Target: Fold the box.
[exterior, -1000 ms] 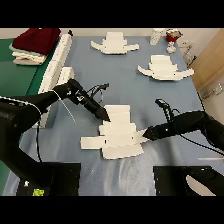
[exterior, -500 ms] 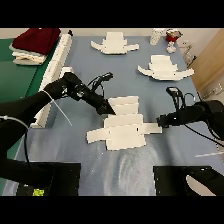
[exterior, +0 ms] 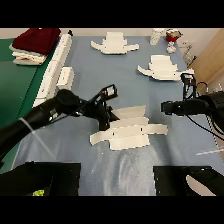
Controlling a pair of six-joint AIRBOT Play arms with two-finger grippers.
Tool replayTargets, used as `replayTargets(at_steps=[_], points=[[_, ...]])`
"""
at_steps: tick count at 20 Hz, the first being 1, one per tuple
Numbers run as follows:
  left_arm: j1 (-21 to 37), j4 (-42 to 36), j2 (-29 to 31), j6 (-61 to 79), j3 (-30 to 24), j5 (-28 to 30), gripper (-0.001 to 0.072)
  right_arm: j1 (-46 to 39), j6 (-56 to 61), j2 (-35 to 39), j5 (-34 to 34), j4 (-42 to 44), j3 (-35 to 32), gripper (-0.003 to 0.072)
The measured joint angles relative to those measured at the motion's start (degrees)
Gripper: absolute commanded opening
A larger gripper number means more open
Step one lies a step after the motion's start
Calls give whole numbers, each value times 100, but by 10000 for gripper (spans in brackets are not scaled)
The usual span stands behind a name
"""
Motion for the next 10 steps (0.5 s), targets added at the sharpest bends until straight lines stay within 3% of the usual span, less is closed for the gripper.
replayTargets(at_steps=[5, 10], points=[[-1163, -7, 769, 542, -1054, 1902, 12, 0, 380, -39, 103, -50, 17, 326], [-1729, -11, 647, 680, -1471, 2828, 14, 0, 492, -210, 127, 2, 17, 325]])
